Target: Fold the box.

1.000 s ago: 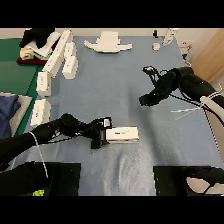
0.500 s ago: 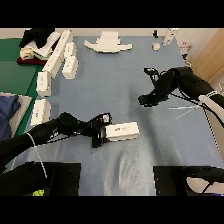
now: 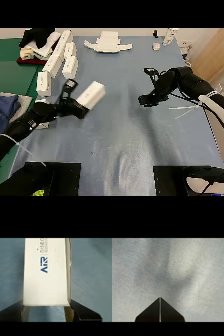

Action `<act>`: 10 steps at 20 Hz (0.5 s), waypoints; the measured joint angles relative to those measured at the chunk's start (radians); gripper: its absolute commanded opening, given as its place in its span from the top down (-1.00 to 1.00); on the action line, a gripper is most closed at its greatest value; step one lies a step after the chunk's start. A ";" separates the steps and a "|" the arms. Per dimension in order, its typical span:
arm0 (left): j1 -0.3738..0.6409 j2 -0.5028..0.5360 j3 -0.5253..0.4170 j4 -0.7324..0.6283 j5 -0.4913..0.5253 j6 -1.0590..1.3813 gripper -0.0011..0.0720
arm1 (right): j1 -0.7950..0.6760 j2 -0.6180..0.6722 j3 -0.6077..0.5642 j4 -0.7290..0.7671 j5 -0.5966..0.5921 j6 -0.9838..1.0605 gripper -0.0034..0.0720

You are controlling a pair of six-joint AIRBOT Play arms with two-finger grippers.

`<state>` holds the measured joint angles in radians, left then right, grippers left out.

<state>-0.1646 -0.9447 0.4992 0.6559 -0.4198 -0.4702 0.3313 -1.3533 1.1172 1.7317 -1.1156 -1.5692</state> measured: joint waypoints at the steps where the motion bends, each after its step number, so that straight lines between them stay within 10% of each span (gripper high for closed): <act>1: 0.052 -0.017 0.020 0.026 0.008 -0.041 0.00 | 0.000 0.000 0.000 0.000 0.000 0.000 0.86; 10: 0.268 -0.290 0.262 0.116 0.028 -0.181 0.00 | 0.000 0.000 0.000 0.000 0.000 0.000 0.86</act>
